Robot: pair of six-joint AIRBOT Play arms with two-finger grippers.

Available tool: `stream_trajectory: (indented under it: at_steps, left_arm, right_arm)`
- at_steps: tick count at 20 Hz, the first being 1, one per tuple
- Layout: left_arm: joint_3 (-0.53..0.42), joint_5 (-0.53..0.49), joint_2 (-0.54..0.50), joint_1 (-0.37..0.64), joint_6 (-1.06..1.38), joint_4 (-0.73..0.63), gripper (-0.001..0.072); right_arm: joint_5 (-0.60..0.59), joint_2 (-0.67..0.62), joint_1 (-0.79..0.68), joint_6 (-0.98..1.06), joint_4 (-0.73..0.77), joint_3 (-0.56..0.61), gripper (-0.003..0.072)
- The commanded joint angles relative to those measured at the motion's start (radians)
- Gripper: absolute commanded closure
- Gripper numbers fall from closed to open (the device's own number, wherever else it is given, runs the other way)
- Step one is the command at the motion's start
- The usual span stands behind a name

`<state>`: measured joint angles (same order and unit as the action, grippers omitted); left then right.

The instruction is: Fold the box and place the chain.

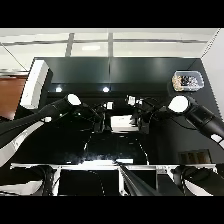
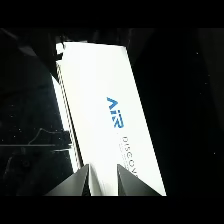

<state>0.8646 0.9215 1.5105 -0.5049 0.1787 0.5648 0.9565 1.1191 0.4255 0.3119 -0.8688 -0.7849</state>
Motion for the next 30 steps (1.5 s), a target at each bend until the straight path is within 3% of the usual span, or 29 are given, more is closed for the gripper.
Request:
stream_trajectory:
  at_steps: [1, 14, 15, 16, 21, 23, 25, 28, 30]
  left_arm:
    - [0.001, 0.000, 0.000, 0.000, 0.000, 0.000, 0.0220]
    - [0.001, 0.000, 0.000, 0.000, 0.000, 0.000, 0.0220]
    - [0.001, 0.000, 0.000, 0.000, 0.000, 0.000, 0.0220]
    - [0.001, 0.000, 0.000, 0.000, 0.000, 0.000, 0.0220]
    - [0.001, 0.000, 0.000, 0.000, 0.000, 0.000, 0.0220]
    - [0.001, 0.000, 0.000, 0.000, 0.000, 0.000, 0.0220]
    - [0.001, -0.001, 0.000, 0.000, 0.000, 0.000, 0.0220]
    - [0.001, -0.001, 0.000, 0.000, 0.000, 0.000, 0.0221]
    - [0.001, 0.000, 0.000, 0.000, 0.000, 0.000, 0.0220]
  right_arm:
    - [0.011, 0.002, 0.001, 0.014, 0.000, 0.000, 0.0476]
    - [0.009, 0.033, 0.000, 0.034, -0.003, 0.002, 0.0473]
    - [0.008, 0.031, 0.000, 0.042, -0.004, 0.002, 0.0463]
    - [0.006, 0.029, 0.000, 0.060, -0.006, 0.002, 0.0296]
    - [0.008, -0.018, 0.000, 0.103, -0.019, 0.000, 0.0299]
    - [0.012, -0.068, -0.008, 0.175, -0.061, -0.001, 0.0299]
    - [0.059, -0.105, -0.064, 0.386, -0.112, 0.000, 0.0300]
    - [0.178, -0.106, -0.223, 0.562, -0.060, 0.051, 0.0306]
    - [0.197, -0.106, -0.318, 0.561, 0.162, 0.124, 0.0673]
